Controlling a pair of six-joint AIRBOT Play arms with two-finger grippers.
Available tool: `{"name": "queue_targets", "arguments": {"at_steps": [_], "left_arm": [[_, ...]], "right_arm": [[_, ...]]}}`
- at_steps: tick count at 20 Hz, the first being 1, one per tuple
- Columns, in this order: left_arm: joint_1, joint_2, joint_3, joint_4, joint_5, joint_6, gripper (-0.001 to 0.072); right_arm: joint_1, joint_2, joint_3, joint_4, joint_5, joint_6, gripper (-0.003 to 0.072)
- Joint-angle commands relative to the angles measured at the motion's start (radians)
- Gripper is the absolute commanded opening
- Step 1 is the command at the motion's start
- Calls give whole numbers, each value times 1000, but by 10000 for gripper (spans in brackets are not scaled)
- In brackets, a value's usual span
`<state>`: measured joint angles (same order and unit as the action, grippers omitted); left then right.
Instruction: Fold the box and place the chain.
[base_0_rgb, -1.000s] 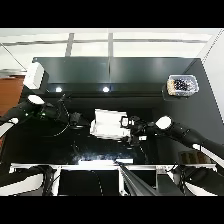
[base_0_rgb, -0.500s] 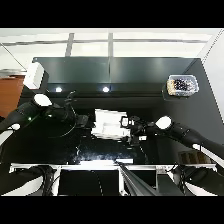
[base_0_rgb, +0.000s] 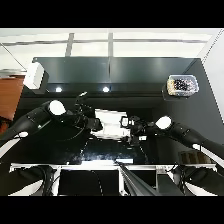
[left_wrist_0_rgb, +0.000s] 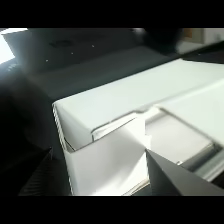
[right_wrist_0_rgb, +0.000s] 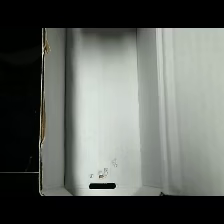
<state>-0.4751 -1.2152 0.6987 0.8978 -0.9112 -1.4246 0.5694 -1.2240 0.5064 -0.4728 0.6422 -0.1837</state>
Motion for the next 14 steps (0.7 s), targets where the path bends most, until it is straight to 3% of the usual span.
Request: {"name": "queue_targets", "arguments": {"at_steps": [1, 7, 8, 12, 14], "left_arm": [[-72, 1, 1, 132, 48, -167, 671], [-131, -4, 4, 235, 72, -327, 664], [-137, -5, 8, 261, 71, -359, 612], [-182, -5, 43, 401, 69, -508, 591], [-218, -12, 67, 470, 58, -563, 481]], "right_arm": [[0, -1, 0, 0, 0, 0, 568], [0, -1, 0, 0, 0, 0, 567], [0, -1, 0, 0, 0, 1, 567], [0, -1, 0, 0, 0, 0, 567], [0, -1, 0, 0, 0, 0, 568]]}}
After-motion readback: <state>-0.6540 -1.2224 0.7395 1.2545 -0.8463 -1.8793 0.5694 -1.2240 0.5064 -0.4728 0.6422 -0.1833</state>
